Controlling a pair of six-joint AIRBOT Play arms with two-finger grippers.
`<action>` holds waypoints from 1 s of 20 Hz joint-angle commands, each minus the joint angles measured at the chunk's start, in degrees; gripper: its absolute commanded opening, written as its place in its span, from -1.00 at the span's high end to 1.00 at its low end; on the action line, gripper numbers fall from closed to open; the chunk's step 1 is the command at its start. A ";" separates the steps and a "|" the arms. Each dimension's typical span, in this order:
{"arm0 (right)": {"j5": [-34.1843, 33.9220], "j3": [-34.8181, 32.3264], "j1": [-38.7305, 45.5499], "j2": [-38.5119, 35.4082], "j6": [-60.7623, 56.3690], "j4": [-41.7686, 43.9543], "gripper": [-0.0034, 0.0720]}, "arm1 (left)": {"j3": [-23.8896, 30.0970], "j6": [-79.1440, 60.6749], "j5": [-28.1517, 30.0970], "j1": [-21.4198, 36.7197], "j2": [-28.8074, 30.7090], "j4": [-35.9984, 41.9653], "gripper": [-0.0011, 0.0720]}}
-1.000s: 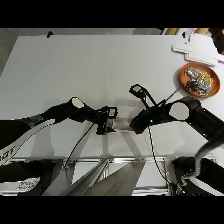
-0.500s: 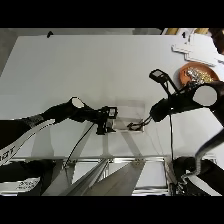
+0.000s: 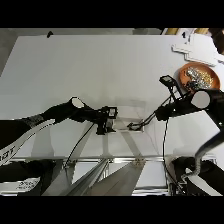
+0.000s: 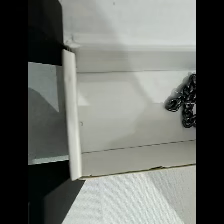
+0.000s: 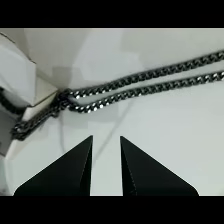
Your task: Fold the box and place the chain.
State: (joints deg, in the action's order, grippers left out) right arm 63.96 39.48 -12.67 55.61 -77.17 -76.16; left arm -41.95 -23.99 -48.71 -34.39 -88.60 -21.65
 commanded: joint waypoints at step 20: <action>-13.53 -5.57 -4.87 7.50 -2.54 -0.11 0.23 | 0.02 -0.02 0.00 0.00 0.00 0.00 0.41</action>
State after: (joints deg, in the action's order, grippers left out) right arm 51.64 33.93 -17.47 63.07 -78.70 -76.12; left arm -41.95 -23.99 -48.71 -34.39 -88.60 -21.65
